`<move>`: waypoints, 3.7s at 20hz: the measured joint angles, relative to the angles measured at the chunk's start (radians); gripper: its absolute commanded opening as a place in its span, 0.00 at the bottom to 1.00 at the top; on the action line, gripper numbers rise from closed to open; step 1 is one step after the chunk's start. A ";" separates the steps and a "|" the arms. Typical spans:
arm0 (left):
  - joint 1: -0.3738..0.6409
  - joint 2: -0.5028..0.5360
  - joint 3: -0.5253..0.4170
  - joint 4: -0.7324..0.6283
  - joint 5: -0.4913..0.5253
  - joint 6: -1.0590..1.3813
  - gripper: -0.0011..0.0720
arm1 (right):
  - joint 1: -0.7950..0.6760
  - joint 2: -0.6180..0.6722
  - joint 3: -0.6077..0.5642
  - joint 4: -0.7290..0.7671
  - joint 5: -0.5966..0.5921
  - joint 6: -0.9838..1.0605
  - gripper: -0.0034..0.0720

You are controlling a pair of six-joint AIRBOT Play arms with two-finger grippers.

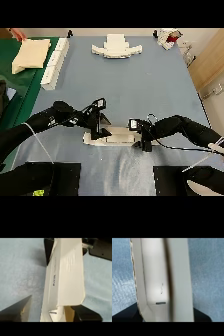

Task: Fold the box.

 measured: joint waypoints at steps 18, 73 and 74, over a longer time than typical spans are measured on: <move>-0.143 0.170 0.064 0.079 -0.050 -1.125 0.03 | 0.000 0.000 0.000 0.000 0.003 0.001 0.64; -0.204 0.309 -0.158 0.500 0.196 -0.351 0.66 | 0.000 -0.002 0.000 -0.003 0.005 0.001 0.64; -0.204 0.289 -0.158 0.483 0.211 -0.325 0.47 | 0.000 -0.002 0.000 -0.003 0.005 0.001 0.64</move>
